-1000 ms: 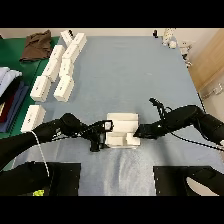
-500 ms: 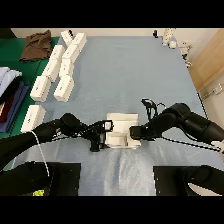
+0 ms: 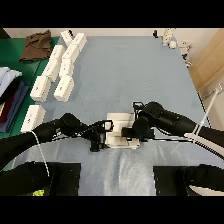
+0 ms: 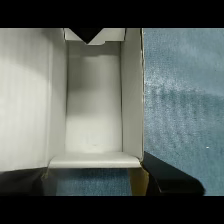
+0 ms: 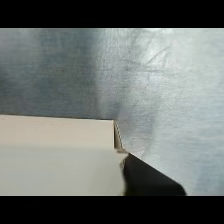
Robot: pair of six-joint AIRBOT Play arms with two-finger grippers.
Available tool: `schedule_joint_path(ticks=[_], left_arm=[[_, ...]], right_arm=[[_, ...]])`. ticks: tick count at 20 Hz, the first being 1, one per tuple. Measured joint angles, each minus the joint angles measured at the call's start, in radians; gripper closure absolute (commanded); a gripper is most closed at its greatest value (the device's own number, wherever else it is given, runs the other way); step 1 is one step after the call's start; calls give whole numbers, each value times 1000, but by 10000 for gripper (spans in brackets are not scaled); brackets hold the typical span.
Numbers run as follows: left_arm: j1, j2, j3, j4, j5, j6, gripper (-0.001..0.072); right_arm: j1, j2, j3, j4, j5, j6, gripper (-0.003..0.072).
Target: Fold the box.
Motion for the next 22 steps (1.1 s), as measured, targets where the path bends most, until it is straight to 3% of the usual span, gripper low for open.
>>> schedule_joint_path(ticks=[1, 3, 4, 8, 9, 11, 17, 18, 20, 22], left_arm=[[0, 0, 0, 0, 0, 0, 252], [0, 0, 0, 0, 0, 0, 252], [0, 0, 0, 0, 0, 0, 252], [0, 0, 0, 0, 0, 1, 252], [0, 0, 0, 0, 0, 1, 252], [0, 0, 0, 0, 0, -3, 252], [0, 0, 0, 0, 0, 0, 252], [0, 0, 0, 0, 0, 0, 252], [0, 0, 0, 0, 0, 0, 252], [-2, 0, -1, 0, -2, 2, 252]], right_arm=[[2, -11, 7, -10, -13, 17, 302], [6, -26, 18, -27, -34, 47, 451], [8, -30, 21, -37, -47, 57, 658], [10, -39, 27, -63, -74, 82, 683], [10, -39, 27, -65, -76, 85, 657], [10, -41, 28, -76, -89, 92, 257], [10, -41, 28, -65, -100, 88, 255], [10, -41, 28, -65, -104, 87, 362], [10, -41, 28, -62, -105, 86, 682], [11, -41, 29, -53, -105, 81, 683]])
